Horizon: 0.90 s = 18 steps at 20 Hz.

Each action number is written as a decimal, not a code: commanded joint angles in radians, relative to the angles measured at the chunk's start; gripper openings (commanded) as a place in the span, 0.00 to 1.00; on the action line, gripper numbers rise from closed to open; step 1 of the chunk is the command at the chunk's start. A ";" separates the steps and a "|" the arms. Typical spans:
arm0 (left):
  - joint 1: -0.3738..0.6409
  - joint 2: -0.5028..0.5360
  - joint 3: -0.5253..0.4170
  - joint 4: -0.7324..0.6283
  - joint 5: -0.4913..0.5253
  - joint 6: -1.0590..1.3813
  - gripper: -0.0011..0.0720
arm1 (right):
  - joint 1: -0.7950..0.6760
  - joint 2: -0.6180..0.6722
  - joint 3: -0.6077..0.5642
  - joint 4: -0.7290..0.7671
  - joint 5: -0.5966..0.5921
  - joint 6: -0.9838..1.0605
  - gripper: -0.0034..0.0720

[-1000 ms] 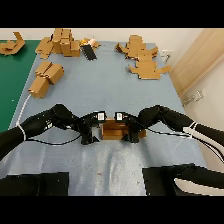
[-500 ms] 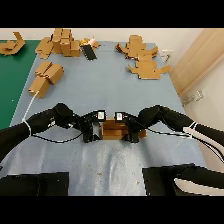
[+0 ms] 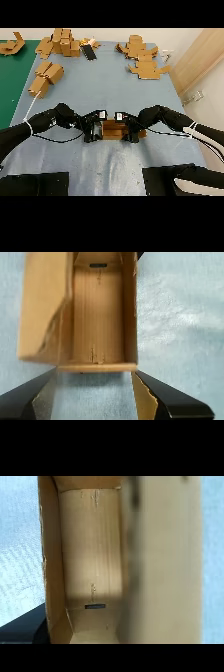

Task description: Fold the box.

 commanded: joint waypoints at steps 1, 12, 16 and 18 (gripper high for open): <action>-0.033 -0.001 0.001 -0.006 0.003 0.000 0.99 | 0.001 0.000 0.000 0.001 0.000 0.000 0.70; -0.047 -0.013 0.001 -0.006 0.023 0.000 0.99 | 0.001 0.000 0.000 0.000 0.000 0.000 0.71; -0.047 -0.019 0.001 -0.046 0.030 0.000 0.99 | 0.001 0.000 0.000 0.000 0.000 0.000 0.70; -0.048 -0.019 0.001 -0.068 0.037 0.000 0.98 | 0.000 0.000 0.000 0.000 0.000 0.000 0.70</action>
